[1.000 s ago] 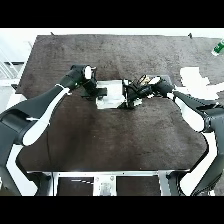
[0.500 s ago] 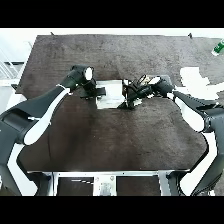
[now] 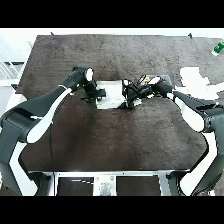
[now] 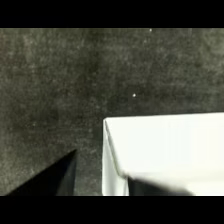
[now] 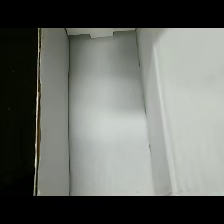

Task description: Fold the box and place the chain.

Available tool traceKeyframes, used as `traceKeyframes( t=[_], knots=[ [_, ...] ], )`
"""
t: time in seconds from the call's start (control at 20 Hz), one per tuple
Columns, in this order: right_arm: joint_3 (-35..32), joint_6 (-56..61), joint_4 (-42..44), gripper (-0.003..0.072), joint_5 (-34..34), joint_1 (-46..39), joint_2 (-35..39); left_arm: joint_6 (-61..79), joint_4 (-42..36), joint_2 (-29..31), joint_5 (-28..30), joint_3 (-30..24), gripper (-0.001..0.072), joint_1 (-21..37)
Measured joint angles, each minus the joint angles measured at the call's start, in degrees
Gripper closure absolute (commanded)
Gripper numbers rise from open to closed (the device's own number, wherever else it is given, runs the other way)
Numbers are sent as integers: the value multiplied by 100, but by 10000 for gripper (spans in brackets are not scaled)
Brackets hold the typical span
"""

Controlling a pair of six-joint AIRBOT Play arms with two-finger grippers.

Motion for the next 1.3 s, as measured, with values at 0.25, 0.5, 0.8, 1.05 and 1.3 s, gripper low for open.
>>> traceKeyframes(
  t=[0.25,0.5,0.8,1.05,1.3],
  knots=[
    [0,2,24,105,7,4,0,-4,0,-4,-98,70,603,-2],
    [0,0,28,105,4,2,2,-2,44,-7,-149,83,661,-2],
    [0,7,-44,105,-17,2,0,142,33,-4,-155,90,322,-2],
    [0,4,-28,105,-35,-2,0,798,-168,2,-164,90,96,-2],
    [0,4,-4,105,-15,-2,0,1196,-203,151,-275,160,96,4]
  ],
)
